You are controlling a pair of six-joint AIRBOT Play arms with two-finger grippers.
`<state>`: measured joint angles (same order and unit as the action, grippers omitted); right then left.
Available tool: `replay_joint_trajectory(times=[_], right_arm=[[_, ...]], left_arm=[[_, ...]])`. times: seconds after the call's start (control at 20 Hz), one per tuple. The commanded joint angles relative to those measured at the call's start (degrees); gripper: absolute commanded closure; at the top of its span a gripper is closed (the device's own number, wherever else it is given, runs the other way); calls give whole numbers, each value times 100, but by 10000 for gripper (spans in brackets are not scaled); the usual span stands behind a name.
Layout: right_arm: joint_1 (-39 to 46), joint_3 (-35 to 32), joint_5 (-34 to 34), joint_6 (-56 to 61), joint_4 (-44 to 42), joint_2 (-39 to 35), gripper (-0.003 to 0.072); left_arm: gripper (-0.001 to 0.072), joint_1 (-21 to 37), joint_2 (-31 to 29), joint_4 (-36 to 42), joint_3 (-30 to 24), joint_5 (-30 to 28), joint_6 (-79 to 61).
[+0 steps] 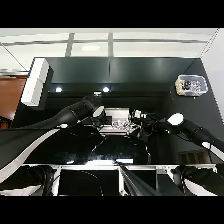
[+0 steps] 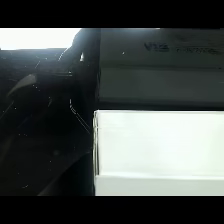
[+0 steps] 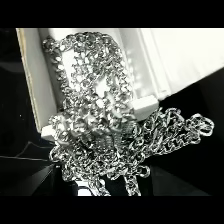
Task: Fold the box and place the chain.
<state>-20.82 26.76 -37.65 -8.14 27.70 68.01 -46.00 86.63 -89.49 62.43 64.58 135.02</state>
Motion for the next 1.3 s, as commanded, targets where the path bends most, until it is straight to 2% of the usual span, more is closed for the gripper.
replay_joint_trajectory(times=[0.0, 0.25, 0.5, 0.55, 0.6, 0.75, 0.8, 0.85, 0.9, 1.1, 1.25], right_arm=[[-2, 35, 20, 114, 48, 35, -34], [-249, 35, 118, 289, 409, 52, -34], [-251, 42, 236, 407, 407, 61, -34], [-251, 42, 236, 407, 409, 61, 20], [-251, 42, 238, 407, 407, 61, 154], [-251, 42, 291, 448, 407, 61, 201], [-251, 42, 337, 496, 404, 61, 299], [-251, 42, 339, 496, 402, 61, 577], [-251, 42, 339, 498, 402, 61, 676], [-247, 48, 339, 535, 400, 55, 676], [-136, 55, 332, 1342, 417, -243, 676]], left_arm=[[677, 2, 4, -2, 7, 0, 0], [677, 2, 4, -2, 7, 0, 0], [677, 2, 4, -2, 7, 0, 0], [677, 2, 4, -2, 7, 0, 0], [677, 2, 4, -2, 7, 0, 0], [676, 2, 4, -2, 7, 0, 0], [677, 2, 4, -2, 7, 0, 0], [676, 2, 4, -2, 7, 0, 0], [677, 2, 4, -2, 7, 0, 0], [676, 2, 4, -2, 7, 2, 0], [677, 2, 4, -2, 7, 2, 0]])
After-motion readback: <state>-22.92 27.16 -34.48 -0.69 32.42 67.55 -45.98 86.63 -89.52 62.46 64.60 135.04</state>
